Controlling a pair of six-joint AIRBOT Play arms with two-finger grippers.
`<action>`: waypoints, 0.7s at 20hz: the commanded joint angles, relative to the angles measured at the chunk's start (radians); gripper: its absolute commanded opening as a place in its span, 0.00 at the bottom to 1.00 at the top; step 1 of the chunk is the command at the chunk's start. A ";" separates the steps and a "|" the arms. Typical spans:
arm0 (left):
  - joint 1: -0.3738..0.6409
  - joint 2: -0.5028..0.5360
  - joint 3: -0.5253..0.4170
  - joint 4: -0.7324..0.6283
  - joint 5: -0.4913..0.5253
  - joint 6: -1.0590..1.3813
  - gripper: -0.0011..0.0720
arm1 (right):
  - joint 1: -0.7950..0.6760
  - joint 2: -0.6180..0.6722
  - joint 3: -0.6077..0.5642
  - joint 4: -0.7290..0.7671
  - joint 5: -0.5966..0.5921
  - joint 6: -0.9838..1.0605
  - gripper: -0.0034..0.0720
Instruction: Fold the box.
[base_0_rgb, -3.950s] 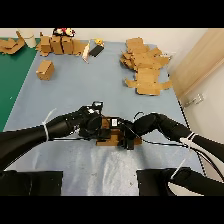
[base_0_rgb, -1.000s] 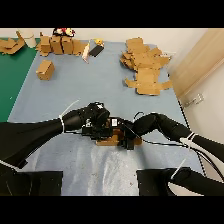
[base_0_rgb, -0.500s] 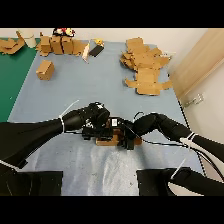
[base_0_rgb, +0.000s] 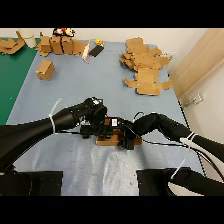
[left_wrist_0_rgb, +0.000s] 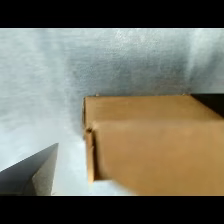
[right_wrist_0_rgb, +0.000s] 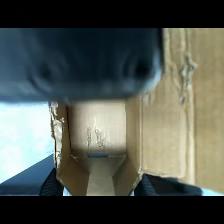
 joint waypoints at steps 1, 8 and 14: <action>0.014 0.040 0.001 0.015 -0.045 0.001 0.86 | 0.000 0.000 0.000 0.000 0.000 0.000 0.71; 0.054 0.079 0.001 0.013 -0.065 0.005 0.82 | 0.000 0.000 0.000 0.000 0.000 0.000 0.71; 0.077 0.085 0.004 0.018 -0.071 0.005 0.82 | 0.000 0.000 0.000 0.000 0.000 0.000 0.71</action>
